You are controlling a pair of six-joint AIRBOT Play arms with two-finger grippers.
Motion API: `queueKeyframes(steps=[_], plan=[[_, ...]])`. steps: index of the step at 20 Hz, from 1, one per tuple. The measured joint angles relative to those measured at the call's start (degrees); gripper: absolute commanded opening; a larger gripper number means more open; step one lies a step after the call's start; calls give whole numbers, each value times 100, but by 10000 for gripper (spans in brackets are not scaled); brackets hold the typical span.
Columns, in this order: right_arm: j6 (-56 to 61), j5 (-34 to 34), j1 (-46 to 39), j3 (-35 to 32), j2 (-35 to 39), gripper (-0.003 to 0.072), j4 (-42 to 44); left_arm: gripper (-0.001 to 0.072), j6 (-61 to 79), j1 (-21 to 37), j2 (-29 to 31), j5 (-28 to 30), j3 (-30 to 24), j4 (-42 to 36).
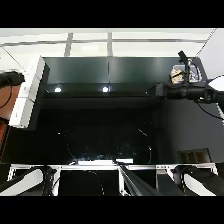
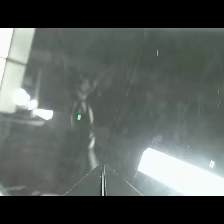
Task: Fold the box and place the chain.
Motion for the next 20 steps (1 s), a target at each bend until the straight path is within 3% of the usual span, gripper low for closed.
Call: queueKeyframes(steps=[2,4,8,12,20], plan=[[0,-584,345,0,0,17,-378,25,-197,-240,339,-363,-13,-184],[0,-1305,621,0,-24,17,-955,26,-227,-455,820,-544,-378,-269],[-7,-2393,848,0,-52,18,-1552,26,-149,-654,1821,-109,-1593,-341],[-11,-2800,914,0,-59,18,-1749,27,-44,-706,2201,170,-2140,-387],[-11,-2986,935,0,-59,18,-1847,27,7,-721,2326,284,-2334,-400]])
